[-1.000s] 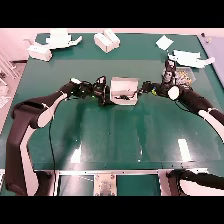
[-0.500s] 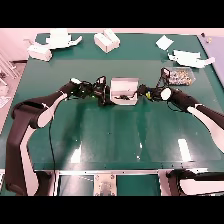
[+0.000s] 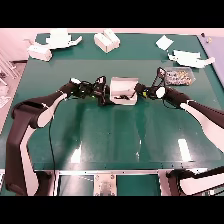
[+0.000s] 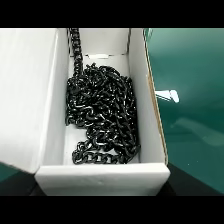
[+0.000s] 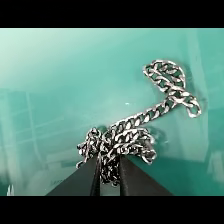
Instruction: Fold the box and place the chain.
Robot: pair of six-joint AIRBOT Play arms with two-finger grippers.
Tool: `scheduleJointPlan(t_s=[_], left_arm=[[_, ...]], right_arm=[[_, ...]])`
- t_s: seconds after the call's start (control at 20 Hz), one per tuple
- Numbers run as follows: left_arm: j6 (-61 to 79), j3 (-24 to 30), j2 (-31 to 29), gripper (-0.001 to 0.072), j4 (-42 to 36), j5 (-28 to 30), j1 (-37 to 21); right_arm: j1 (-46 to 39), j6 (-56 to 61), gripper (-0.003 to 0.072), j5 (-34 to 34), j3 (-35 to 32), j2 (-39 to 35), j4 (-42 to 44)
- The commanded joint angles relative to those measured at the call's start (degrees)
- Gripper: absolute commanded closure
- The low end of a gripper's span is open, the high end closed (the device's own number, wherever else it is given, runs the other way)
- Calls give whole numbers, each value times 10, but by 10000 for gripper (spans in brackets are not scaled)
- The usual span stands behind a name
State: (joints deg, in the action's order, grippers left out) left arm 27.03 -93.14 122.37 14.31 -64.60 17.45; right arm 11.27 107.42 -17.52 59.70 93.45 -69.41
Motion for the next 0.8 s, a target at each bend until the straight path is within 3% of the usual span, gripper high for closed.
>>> scheduleJointPlan(t_s=[0.0,0.25,0.75], left_arm=[[0,0,0,312,0,0,0],[0,0,0,312,0,0,0],[0,0,0,312,0,1,0]], right_arm=[[-7,-10,681,7,2,-2,-6],[-7,-9,682,17,2,-74,-37],[73,-74,682,14,2,-344,-52]])
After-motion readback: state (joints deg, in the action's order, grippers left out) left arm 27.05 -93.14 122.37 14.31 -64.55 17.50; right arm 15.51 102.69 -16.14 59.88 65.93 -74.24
